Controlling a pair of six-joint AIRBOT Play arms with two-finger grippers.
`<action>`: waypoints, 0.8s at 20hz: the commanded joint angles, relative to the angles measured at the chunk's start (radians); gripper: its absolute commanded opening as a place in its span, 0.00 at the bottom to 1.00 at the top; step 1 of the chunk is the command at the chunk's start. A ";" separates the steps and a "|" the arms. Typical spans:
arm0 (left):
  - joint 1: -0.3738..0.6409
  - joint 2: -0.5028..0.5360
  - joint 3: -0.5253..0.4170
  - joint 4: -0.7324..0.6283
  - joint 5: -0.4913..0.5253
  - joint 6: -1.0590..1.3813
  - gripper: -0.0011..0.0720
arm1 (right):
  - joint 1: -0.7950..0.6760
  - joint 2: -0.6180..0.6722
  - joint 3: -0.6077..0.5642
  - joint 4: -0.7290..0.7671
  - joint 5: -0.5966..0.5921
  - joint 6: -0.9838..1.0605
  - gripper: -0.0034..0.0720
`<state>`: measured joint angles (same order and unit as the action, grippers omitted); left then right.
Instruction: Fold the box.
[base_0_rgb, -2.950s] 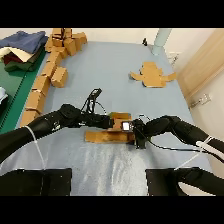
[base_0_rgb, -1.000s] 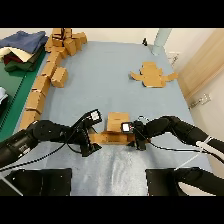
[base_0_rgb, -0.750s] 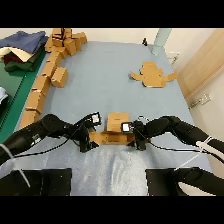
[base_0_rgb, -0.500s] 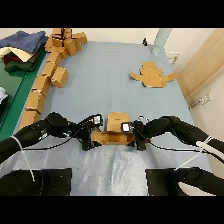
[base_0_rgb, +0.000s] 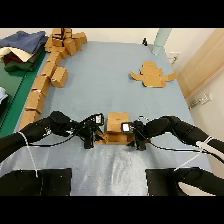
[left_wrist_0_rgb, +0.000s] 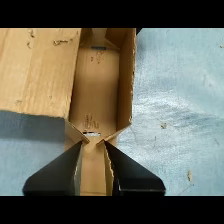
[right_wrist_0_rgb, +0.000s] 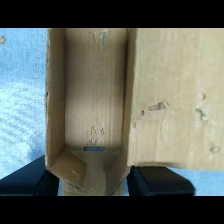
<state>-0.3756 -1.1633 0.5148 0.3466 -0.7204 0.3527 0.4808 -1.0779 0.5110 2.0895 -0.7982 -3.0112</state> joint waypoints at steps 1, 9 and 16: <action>-0.014 -0.008 0.002 -0.024 0.000 0.008 0.29 | 0.000 0.001 0.001 0.000 -0.001 0.000 0.71; -0.055 -0.029 0.002 -0.135 0.081 0.085 0.24 | -0.001 0.001 0.001 0.000 0.000 0.000 0.71; -0.074 -0.035 0.001 -0.174 0.047 0.085 0.24 | -0.001 0.001 0.001 0.000 0.000 0.000 0.71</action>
<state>-0.4438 -1.1938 0.5159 0.1997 -0.6685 0.4355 0.4808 -1.0779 0.5110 2.0895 -0.7986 -3.0108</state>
